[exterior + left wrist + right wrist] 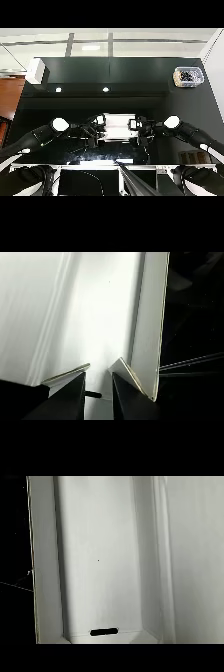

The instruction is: Fold the box and place the chain.

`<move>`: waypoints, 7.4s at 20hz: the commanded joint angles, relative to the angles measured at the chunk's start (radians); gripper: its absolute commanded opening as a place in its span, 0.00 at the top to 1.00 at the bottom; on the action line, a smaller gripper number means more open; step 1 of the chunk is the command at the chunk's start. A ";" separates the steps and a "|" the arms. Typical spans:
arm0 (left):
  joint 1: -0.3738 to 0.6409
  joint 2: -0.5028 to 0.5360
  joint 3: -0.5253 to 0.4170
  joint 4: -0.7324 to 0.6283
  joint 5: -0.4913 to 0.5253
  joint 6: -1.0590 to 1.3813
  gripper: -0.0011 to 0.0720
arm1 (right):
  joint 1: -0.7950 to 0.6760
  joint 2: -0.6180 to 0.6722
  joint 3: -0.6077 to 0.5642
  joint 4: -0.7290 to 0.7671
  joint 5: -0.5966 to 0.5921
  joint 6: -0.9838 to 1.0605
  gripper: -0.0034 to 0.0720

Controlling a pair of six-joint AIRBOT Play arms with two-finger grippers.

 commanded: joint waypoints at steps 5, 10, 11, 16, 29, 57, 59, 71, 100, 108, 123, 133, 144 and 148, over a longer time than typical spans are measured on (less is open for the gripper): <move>-0.014 -0.012 0.000 0.005 0.063 0.034 0.71 | 0.001 -0.001 0.000 0.000 0.000 0.001 0.24; -0.026 -0.013 0.000 0.005 0.071 0.034 0.38 | 0.001 -0.001 0.000 0.000 0.000 0.001 0.24; -0.026 -0.014 0.000 0.004 0.070 0.034 0.38 | 0.001 -0.001 0.000 0.000 0.000 0.001 0.24; -0.024 -0.014 0.001 0.005 0.067 0.034 0.40 | 0.001 -0.001 0.000 0.000 0.000 0.001 0.24; 0.597 0.304 0.003 0.591 -0.443 -1.084 0.95 | 0.001 -0.001 0.000 0.002 -0.004 0.004 0.24; 0.436 -0.097 0.181 0.117 -0.555 -1.069 0.01 | 0.001 -0.001 0.000 0.004 -0.012 0.010 0.24; 0.425 -0.096 0.194 0.117 -0.556 -1.073 0.01 | 0.001 -0.001 0.000 0.004 -0.012 0.010 0.24; 0.080 -0.083 0.197 0.266 -0.191 -1.337 0.03 | 0.001 -0.001 0.000 0.009 -0.023 0.018 0.24; -0.051 -0.084 0.286 0.564 -0.174 -1.760 0.04 | 0.001 -0.001 0.000 0.008 -0.024 0.019 0.24; -0.077 -0.084 0.314 0.570 -0.181 -1.812 0.04 | 0.001 -0.001 0.000 0.008 -0.024 0.019 0.24; -0.031 -0.034 0.382 0.638 -0.318 -1.810 0.02 | 0.001 -0.001 0.000 0.009 -0.024 0.020 0.24; 0.253 0.293 0.354 0.832 -0.524 -1.806 0.81 | 0.001 -0.001 0.000 0.009 -0.029 0.024 0.24; 0.663 0.193 -0.202 0.038 -0.372 -1.166 0.95 | 0.001 -0.001 0.000 0.009 -0.029 0.025 0.24; 0.558 0.009 -0.153 -0.025 -0.336 -1.071 0.95 | 0.001 -0.001 0.000 0.009 -0.030 0.025 0.24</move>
